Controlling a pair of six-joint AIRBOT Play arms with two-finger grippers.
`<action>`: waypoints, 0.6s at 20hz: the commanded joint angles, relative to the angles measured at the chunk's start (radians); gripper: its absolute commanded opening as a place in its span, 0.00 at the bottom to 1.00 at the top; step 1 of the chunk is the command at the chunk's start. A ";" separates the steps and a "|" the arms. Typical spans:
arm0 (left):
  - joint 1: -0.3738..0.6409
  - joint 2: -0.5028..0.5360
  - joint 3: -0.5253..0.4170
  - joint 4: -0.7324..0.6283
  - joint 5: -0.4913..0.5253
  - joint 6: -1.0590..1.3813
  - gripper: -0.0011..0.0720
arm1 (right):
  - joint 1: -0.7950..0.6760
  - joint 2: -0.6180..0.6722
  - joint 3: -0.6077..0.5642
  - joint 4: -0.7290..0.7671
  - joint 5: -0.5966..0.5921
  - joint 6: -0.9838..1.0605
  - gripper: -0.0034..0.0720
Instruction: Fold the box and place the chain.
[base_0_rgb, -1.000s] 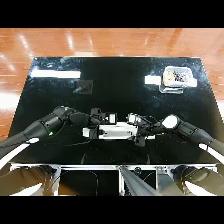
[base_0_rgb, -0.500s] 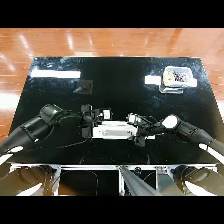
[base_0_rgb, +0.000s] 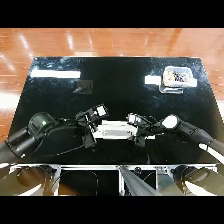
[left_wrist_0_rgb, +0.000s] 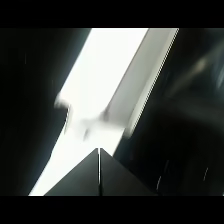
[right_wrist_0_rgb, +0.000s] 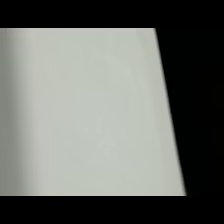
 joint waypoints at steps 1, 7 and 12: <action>-0.066 0.018 -0.048 -0.034 -0.328 -0.098 0.04 | 0.001 -0.001 0.000 0.000 0.000 0.000 0.77; -0.068 -0.119 -0.048 -0.032 -0.568 -0.111 0.04 | 0.001 -0.001 0.000 0.000 0.000 0.000 0.77; -0.067 -0.228 -0.048 -0.033 -0.633 -0.115 0.04 | 0.001 -0.001 0.000 0.000 0.000 0.000 0.77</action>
